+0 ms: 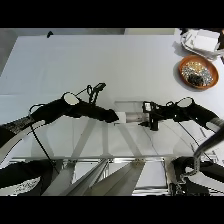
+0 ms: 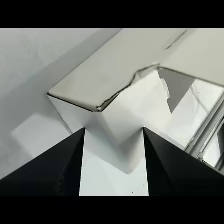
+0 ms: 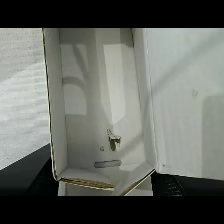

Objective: Fold the box and place the chain.

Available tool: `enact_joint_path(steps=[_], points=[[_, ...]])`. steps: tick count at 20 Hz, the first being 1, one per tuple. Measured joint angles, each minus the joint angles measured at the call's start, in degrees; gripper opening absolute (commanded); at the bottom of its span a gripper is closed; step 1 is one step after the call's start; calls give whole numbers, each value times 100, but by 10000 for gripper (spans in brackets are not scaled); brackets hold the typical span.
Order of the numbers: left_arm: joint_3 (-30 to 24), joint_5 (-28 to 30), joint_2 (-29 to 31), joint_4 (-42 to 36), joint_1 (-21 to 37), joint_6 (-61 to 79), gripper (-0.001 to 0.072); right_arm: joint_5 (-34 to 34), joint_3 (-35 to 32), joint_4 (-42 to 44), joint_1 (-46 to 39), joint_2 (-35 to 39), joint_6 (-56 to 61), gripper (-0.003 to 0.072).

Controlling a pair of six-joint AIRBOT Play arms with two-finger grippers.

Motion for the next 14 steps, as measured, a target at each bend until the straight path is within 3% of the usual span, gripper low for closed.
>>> enact_joint_path(steps=[9,14], points=[[114,496,-9,319,-354,-503,409,-2,2,-13,-4,2,0,321],[409,525,-13,1375,-507,-1598,410,-2,2,-7,-4,2,-2,321]])
